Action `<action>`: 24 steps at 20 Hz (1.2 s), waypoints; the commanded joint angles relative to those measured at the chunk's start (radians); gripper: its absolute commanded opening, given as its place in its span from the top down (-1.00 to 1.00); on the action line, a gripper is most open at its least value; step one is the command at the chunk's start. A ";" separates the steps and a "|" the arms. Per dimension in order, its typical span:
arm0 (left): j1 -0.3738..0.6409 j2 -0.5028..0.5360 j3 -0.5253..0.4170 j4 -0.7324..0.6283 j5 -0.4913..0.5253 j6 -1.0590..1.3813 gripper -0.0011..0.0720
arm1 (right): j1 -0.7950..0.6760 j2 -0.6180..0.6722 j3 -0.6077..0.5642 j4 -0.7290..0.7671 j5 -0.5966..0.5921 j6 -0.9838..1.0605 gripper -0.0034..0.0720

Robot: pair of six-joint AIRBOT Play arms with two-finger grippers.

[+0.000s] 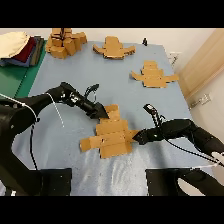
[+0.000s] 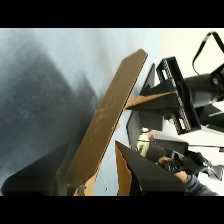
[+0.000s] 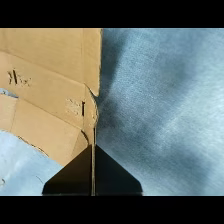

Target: Fold the box.

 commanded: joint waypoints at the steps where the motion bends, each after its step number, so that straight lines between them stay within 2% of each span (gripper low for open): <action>1: -0.013 -0.021 0.003 -0.035 -0.048 0.062 -0.12 | 0.001 0.001 0.000 -0.003 0.007 0.001 0.90; 2: -0.013 -0.021 0.003 -0.035 -0.048 0.063 -0.11 | 0.001 0.001 0.000 -0.003 0.007 0.001 0.90; 3: -0.011 -0.021 0.003 -0.035 -0.049 0.064 -0.01 | 0.001 0.001 0.000 -0.003 0.007 0.001 0.90; 4: -0.010 -0.021 0.003 -0.035 -0.055 0.075 0.40 | 0.001 0.001 0.000 -0.003 0.007 0.002 0.90; 6: -0.010 -0.021 0.003 -0.035 -0.066 0.088 0.40 | 0.001 0.001 0.000 -0.003 0.007 0.002 0.90; 7: -0.011 -0.021 0.003 -0.035 -0.072 0.093 0.62 | 0.001 0.001 0.000 -0.003 0.007 0.002 0.90; 8: -0.011 -0.021 0.003 -0.035 -0.077 0.101 0.69 | 0.001 0.001 0.000 -0.003 0.007 0.002 0.90; 10: -0.011 -0.021 0.003 -0.035 -0.084 0.124 0.70 | 0.001 0.001 0.000 -0.003 0.007 0.001 0.90; 11: -0.011 -0.021 0.003 -0.035 -0.086 0.142 0.93 | 0.001 0.001 0.000 -0.003 0.007 0.001 0.90; 12: -0.011 -0.021 0.003 -0.035 -0.086 0.151 0.93 | 0.001 0.001 0.000 -0.003 0.008 0.002 0.87; 13: -0.011 -0.021 0.003 -0.035 -0.085 0.166 0.93 | 0.001 0.001 0.000 -0.003 0.011 0.005 0.72; 15: -0.011 -0.021 0.005 -0.035 -0.082 0.204 0.94 | 0.000 0.001 0.000 -0.003 0.027 0.039 0.02; 16: -0.011 -0.021 0.010 -0.035 -0.079 0.223 0.94 | 0.000 0.001 0.004 -0.008 0.042 0.071 -0.09; 18: -0.013 -0.010 0.014 -0.053 -0.064 0.257 0.94 | 0.000 0.001 0.036 -0.049 0.069 0.135 -0.09; 22: -0.050 0.065 0.013 -0.074 -0.052 0.386 0.94 | 0.000 0.001 0.179 -0.241 0.097 0.335 -0.09; 24: -0.093 0.113 0.006 -0.045 0.003 0.435 0.94 | 0.000 0.001 0.244 -0.314 0.105 0.430 -0.09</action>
